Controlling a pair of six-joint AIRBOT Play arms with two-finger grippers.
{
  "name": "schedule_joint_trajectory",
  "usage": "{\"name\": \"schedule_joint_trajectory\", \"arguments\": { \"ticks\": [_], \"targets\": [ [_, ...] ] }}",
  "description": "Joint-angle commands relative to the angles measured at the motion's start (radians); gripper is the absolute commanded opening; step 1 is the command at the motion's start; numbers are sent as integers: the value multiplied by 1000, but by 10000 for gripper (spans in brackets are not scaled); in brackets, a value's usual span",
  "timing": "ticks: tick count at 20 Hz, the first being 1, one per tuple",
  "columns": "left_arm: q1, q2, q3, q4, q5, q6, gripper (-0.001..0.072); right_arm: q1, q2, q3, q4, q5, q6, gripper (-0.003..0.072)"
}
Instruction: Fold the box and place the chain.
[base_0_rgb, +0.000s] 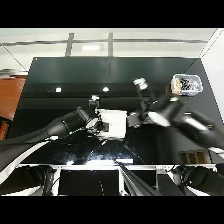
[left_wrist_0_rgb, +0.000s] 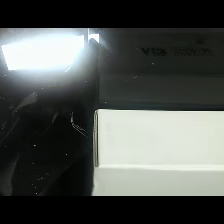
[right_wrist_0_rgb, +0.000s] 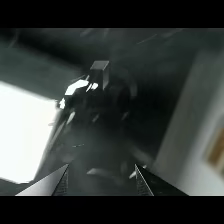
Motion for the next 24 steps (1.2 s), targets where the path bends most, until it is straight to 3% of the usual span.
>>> {"name": "schedule_joint_trajectory", "arguments": {
  "ticks": [1, 5, 6, 11, 13, 21, 23, 24],
  "targets": [
    [0, 0, 1, 0, 0, 1, 31, -129, 127, 0, -140, 42, -47, 512],
    [0, 0, 1, 0, 1, 1, 31, -420, 133, -5, -140, -78, -103, 516],
    [0, 0, 1, -1, 1, 1, 31, -497, 124, -5, -127, -138, -114, 708],
    [0, 0, 1, -4, 1, 1, 31, -808, -23, 18, 153, -385, -239, 718],
    [0, 0, 1, -4, 1, 1, 31, -897, -134, 64, 250, -391, -212, 566],
    [0, 0, 1, -3, -2, 1, 31, -1000, -486, 307, 389, -384, -53, 548],
    [1, 0, 1, -3, -1, 1, 31, -1000, -526, 344, 433, -385, -31, 430],
    [1, 0, 1, -3, -1, 1, 31, -1000, -541, 357, 450, -385, -29, 431]
  ]
}}
